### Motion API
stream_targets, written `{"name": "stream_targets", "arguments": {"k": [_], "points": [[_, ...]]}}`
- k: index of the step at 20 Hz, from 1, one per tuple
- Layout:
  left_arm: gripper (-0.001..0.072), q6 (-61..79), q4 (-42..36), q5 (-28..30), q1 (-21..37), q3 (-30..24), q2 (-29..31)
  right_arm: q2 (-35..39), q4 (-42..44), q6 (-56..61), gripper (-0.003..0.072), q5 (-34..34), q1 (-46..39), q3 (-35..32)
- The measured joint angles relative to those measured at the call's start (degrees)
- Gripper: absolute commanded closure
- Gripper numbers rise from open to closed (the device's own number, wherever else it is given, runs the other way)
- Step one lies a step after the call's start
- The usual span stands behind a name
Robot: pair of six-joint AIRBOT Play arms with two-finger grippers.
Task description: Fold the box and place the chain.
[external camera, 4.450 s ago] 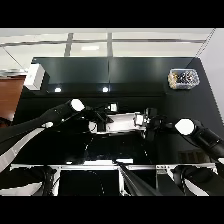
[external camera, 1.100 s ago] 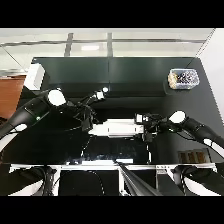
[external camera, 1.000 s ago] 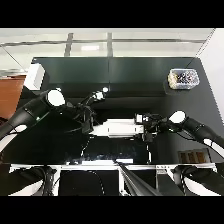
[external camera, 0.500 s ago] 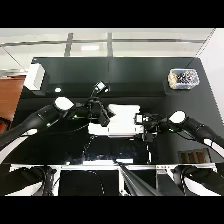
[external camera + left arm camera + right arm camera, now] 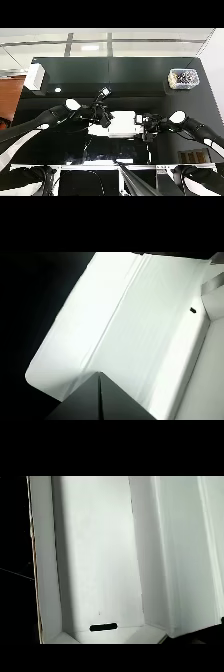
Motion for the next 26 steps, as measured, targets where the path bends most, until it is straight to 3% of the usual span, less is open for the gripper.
{"name": "stream_targets", "arguments": {"k": [6,11,14,15,16,17,22,26], "points": [[0.0685,1.6,4.6,-8.7,5.4,4.3,-0.7,0.0,0.2,0.2,0.0613,0.1,0.0,0.0],[0.0687,-2.0,9.0,-14.9,12.9,6.1,5.9,0.0,0.2,0.2,0.0613,-0.1,0.0,0.0],[0.0677,-3.3,13.9,-16.4,13.4,3.6,11.2,0.0,0.2,0.2,0.0613,-0.1,0.0,0.0],[0.0528,-3.3,16.0,-16.4,12.8,2.5,12.4,0.0,0.2,0.2,0.0613,-0.1,0.0,0.0],[0.0233,-3.2,18.2,-16.4,12.0,1.1,13.2,0.0,0.2,0.2,0.0613,-0.1,0.0,0.0],[0.0007,-1.9,20.0,-16.4,11.0,-0.3,13.7,0.0,0.2,0.2,0.0613,-0.1,0.0,0.0],[0.0009,8.7,23.8,-9.6,5.2,-5.9,13.1,0.0,0.2,0.2,0.0613,-0.2,0.0,0.0],[0.0029,12.1,21.7,-4.6,1.1,-7.1,11.6,0.0,0.2,0.2,0.0613,-0.2,0.0,0.0]]}}
